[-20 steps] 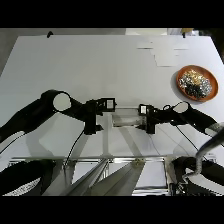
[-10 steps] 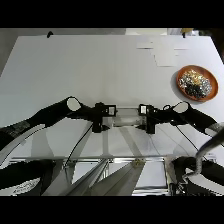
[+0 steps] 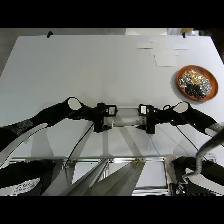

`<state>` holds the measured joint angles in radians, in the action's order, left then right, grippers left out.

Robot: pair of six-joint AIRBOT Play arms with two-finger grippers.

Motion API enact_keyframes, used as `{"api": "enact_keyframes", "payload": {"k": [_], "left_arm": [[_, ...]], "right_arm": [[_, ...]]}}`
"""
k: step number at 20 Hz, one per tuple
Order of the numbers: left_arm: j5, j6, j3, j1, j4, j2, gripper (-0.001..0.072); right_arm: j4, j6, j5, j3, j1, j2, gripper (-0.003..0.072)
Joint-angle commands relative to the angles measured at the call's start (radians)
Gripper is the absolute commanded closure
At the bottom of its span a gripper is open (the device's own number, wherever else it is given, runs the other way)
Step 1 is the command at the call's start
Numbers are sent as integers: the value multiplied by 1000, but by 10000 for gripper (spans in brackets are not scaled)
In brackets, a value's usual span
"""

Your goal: Fold the box and place the chain.

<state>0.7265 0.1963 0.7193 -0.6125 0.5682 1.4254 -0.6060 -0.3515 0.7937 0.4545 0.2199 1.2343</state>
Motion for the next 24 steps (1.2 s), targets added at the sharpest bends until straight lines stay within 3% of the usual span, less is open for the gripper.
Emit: {"api": "enact_keyframes", "payload": {"k": [1, 10, 20, 21, 24], "left_arm": [[14, 3, 0, -1, -14, 1, 8], [62, 25, 0, 3, -12, 1, 8], [-2, 21, 0, -19, -85, 51, 20], [-2, 20, 0, -19, -85, 51, 86], [-1, 21, 0, -19, -84, 51, 471]], "right_arm": [[1, 3, 0, 0, 0, 0, 348], [1, 2, 0, 0, 0, 0, 348], [1, 3, 0, 0, 0, 0, 348], [1, 2, 0, 0, 0, 0, 348], [1, 2, 0, 0, 0, 0, 348]]}}
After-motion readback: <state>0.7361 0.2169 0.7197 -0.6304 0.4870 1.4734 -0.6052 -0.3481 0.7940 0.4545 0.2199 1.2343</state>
